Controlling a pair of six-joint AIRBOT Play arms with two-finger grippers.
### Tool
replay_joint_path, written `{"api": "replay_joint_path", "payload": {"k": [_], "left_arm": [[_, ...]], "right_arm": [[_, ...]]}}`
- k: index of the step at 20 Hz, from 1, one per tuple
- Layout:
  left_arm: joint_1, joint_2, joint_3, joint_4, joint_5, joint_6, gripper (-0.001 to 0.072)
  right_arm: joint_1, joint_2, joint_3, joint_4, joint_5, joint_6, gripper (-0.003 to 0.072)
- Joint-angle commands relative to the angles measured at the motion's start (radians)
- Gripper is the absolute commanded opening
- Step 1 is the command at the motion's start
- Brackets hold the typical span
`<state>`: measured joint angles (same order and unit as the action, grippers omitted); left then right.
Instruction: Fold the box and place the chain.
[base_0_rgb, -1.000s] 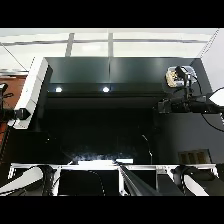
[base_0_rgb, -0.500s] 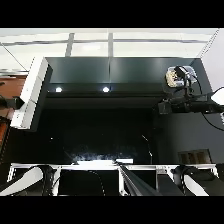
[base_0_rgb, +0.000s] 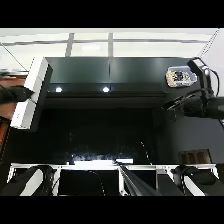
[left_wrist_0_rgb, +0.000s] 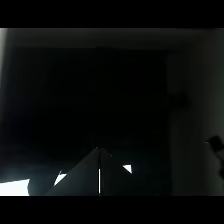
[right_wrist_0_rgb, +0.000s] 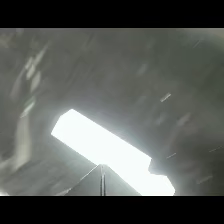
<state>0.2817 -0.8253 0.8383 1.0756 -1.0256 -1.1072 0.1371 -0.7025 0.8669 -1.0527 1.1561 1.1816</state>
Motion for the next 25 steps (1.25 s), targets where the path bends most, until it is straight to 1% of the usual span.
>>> {"api": "replay_joint_path", "payload": {"k": [1, 2, 3, 4, 5, 7, 9, 25], "left_arm": [[-0.23, 0.235, -0.242, -0.048, 0.166, 0.003, 0.0022], [-0.294, 0.306, -0.319, 0.007, 0.237, -0.005, 0.0022], [-0.333, 0.362, -0.37, 0.047, 0.278, -0.005, 0.0022], [-0.354, 0.408, -0.402, 0.082, 0.296, -0.005, 0.0022], [-0.354, 0.439, -0.41, 0.108, 0.296, -0.008, 0.0022], [-0.335, 0.468, -0.41, 0.121, 0.305, -0.008, 0.0023], [-0.322, 0.477, -0.41, 0.119, 0.309, -0.008, 0.0024], [-0.323, 0.475, -0.41, 0.117, 0.311, -0.008, 0.0024]], "right_arm": [[0.079, 0.148, -0.15, -0.303, -0.352, 0.19, 0.001], [0.073, 0.153, -0.206, -0.375, -0.412, 0.281, 0.001], [0.06, 0.149, -0.254, -0.448, -0.449, 0.377, 0.0012], [0.044, 0.148, -0.29, -0.499, -0.47, 0.44, 0.0013], [0.023, 0.147, -0.315, -0.527, -0.476, 0.471, 0.0013], [-0.01, 0.147, -0.322, -0.528, -0.452, 0.472, 0.0015], [-0.014, 0.147, -0.322, -0.52, -0.449, 0.472, 0.0015], [-0.014, 0.147, -0.322, -0.52, -0.449, 0.472, 0.0015]]}}
